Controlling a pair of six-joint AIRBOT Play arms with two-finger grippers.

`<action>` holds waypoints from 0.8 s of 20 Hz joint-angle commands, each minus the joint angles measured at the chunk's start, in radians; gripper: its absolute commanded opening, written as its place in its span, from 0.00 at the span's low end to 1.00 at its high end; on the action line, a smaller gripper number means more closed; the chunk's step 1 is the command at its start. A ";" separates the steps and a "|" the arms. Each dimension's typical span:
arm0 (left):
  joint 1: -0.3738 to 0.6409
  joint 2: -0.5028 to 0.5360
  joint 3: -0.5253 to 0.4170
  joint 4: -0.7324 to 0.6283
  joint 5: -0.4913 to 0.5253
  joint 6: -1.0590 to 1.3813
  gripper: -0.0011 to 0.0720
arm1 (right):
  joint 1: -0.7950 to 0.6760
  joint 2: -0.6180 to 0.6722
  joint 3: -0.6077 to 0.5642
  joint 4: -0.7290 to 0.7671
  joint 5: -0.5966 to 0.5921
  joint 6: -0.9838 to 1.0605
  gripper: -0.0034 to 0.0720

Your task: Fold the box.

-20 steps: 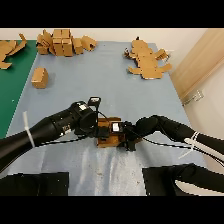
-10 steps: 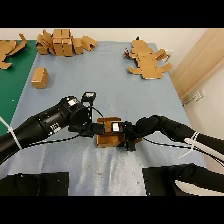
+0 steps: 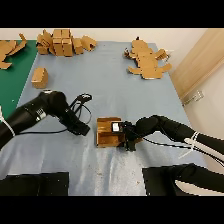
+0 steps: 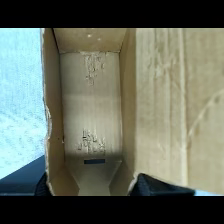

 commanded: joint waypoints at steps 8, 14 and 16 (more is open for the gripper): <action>0.182 -0.179 -0.017 -0.435 0.251 1.205 0.02 | 0.000 0.001 0.000 0.000 0.001 0.000 0.73; 0.170 -0.035 -0.296 -0.531 0.222 1.514 0.03 | 0.000 0.001 0.000 0.000 0.001 0.000 0.73; 0.159 -0.032 -0.314 -0.534 0.178 1.560 0.12 | 0.000 0.001 0.000 0.000 0.001 0.000 0.73</action>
